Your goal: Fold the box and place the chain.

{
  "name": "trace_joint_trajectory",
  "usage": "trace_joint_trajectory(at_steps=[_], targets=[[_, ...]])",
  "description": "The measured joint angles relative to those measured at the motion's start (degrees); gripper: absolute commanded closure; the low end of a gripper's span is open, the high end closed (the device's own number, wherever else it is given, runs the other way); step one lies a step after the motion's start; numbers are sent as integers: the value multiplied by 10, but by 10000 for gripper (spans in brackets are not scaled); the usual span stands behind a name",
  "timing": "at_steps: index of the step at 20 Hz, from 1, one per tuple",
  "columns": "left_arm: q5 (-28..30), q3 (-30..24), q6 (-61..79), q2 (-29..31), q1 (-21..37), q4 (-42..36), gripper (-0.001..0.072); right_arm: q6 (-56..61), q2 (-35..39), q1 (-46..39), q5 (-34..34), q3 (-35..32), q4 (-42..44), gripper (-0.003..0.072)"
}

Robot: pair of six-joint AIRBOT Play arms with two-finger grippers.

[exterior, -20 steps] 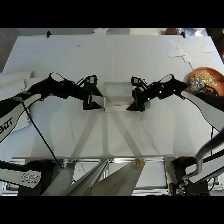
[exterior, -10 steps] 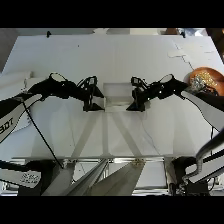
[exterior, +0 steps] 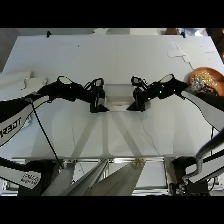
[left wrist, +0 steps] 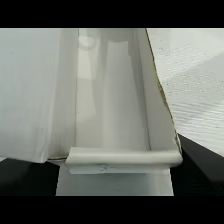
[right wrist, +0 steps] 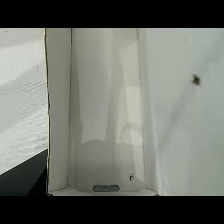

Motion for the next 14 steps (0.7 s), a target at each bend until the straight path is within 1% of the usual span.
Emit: trace_joint_trajectory(at_steps=[2,3,4,5,14], targets=[[10,0,-4,-3,-4,-2,9,0,0,0,0,0,0,273],[14,0,-5,-4,-5,-1,84,0,0,0,0,0,0,273],[15,0,-6,-4,-6,0,196,0,0,0,-1,0,0,273],[16,0,-7,-4,-6,3,225,-1,0,0,-1,0,1,273],[16,0,-8,-5,-7,15,224,-2,0,0,-1,0,0,273]])
